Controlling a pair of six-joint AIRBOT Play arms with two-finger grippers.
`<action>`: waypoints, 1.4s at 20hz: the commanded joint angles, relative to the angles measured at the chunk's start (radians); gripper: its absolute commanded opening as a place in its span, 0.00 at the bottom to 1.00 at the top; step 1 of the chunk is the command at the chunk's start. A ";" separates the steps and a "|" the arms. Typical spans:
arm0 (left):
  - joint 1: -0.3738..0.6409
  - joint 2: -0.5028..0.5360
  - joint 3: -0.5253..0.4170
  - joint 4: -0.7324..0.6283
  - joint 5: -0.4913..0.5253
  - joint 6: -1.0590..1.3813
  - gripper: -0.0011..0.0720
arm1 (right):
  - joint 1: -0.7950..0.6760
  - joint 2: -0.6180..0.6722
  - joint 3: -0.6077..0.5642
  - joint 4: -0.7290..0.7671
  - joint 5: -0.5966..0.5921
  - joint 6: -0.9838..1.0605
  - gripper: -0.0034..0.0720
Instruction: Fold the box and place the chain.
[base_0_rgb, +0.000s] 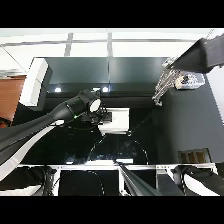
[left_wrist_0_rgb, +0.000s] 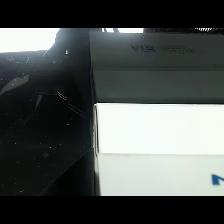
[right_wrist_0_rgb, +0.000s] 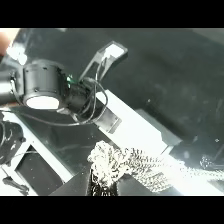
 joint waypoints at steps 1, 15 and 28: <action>0.000 0.000 0.000 0.000 0.002 0.000 0.05 | 0.047 0.000 -0.077 -0.007 -0.058 -0.005 0.06; 0.000 0.000 0.000 0.000 0.003 0.000 0.05 | 0.303 0.000 -0.430 0.030 -0.314 -0.030 0.06; 0.000 0.000 0.000 0.000 0.003 0.000 0.05 | 0.317 -0.001 -0.733 0.071 -0.594 -0.049 0.06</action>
